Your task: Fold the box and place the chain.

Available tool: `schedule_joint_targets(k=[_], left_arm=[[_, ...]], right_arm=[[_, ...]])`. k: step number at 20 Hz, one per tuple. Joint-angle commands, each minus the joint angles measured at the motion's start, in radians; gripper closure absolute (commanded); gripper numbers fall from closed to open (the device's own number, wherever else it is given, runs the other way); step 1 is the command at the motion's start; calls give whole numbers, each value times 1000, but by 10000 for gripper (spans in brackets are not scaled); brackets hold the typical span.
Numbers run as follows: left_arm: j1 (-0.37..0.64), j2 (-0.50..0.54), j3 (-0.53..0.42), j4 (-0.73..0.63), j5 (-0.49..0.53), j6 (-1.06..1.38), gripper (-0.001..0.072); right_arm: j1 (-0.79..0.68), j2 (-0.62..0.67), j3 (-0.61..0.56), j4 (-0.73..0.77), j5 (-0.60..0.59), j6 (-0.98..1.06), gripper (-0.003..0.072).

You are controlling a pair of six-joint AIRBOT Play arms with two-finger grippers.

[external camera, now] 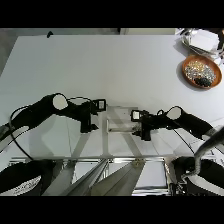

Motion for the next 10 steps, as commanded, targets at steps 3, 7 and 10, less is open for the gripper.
schedule_joint_targets(k=[3,7,10], left_arm=[[-7,-90,-5,-214,33,267,3],[-7,-95,-5,-219,33,285,1],[-26,-95,-7,-214,39,291,0]], right_arm=[[0,0,0,0,0,0,411],[0,0,0,0,0,0,412],[0,0,0,0,0,0,412]])
